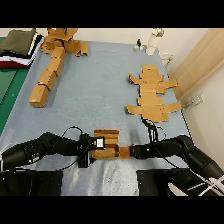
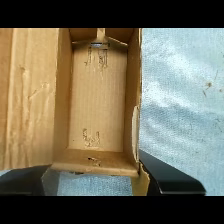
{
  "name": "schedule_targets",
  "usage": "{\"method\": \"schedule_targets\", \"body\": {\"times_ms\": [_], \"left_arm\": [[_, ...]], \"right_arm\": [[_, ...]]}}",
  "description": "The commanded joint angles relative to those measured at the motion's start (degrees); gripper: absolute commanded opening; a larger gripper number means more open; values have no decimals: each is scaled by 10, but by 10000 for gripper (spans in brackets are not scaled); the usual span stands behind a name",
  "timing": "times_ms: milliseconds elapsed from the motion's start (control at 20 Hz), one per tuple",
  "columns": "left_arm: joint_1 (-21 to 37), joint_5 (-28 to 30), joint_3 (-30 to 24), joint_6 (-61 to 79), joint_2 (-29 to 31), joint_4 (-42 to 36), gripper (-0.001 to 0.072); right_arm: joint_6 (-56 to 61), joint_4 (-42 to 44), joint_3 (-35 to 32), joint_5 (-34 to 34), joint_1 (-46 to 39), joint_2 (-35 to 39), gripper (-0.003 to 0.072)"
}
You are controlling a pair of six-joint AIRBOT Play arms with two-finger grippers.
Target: Fold the box.
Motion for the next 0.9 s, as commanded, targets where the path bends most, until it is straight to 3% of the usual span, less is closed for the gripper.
{"method": "schedule_targets", "body": {"times_ms": [0, 100, 150, 200, 250, 750, 800, 850], "left_arm": [[0, 0, 0, 0, 0, 0, 476], [0, 0, 0, 0, 0, 0, 476], [0, 0, 0, 0, 0, 0, 476], [0, 0, 0, 0, 0, 0, 476], [0, 0, 0, 0, 0, 0, 476], [0, 0, 0, 0, 0, 0, 476], [0, 0, 0, 0, 0, 0, 476], [0, 0, 0, 0, 0, 0, 476]], "right_arm": [[-50, 98, -7, 28, 2, 1, 1], [-77, 148, -6, 32, 2, 1, 2], [-78, 153, -4, 33, 2, 1, 60], [-78, 152, -4, 33, 2, 1, 207], [-77, 148, -3, 35, 2, 1, 241], [-78, 119, 28, 45, 1, 0, 246], [-78, 119, 28, 45, 1, 0, 348], [-78, 119, 28, 45, 1, 0, 403]]}}
